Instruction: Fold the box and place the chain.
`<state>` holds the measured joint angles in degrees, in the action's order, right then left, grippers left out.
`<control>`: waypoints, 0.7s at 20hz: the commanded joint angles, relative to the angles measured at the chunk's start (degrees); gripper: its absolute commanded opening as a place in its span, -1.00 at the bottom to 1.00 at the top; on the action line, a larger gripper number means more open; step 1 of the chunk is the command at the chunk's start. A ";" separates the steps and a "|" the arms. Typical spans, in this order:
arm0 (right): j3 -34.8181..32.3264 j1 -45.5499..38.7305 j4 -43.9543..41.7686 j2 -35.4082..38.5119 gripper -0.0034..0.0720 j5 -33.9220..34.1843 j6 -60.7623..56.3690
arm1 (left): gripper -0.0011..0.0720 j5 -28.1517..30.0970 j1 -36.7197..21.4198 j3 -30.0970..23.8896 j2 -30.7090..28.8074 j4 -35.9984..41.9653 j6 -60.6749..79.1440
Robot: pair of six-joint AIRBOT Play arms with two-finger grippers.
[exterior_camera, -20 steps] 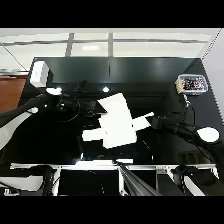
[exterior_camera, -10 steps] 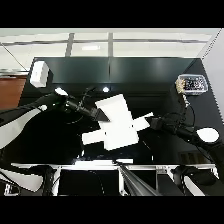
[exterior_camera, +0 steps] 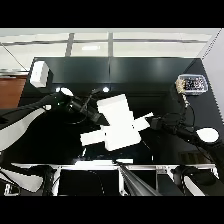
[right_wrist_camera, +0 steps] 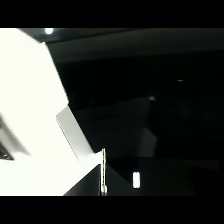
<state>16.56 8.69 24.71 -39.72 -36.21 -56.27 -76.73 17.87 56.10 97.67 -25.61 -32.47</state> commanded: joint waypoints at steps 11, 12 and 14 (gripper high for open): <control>4.22 -0.13 14.27 0.24 0.60 -4.09 8.68 | -0.91 -1.73 -1.64 1.92 -0.92 -4.35 1.11; 6.95 -0.13 20.04 0.24 0.60 -5.81 8.68 | -0.91 -1.46 -1.27 1.22 -2.84 -5.60 1.03; 11.15 -0.11 26.69 0.24 0.60 -7.15 8.79 | -0.91 6.23 1.20 -2.89 -9.01 -5.27 5.64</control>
<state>22.85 8.60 39.90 -39.53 -40.49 -49.63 -76.44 17.26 56.23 93.82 -30.17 -30.52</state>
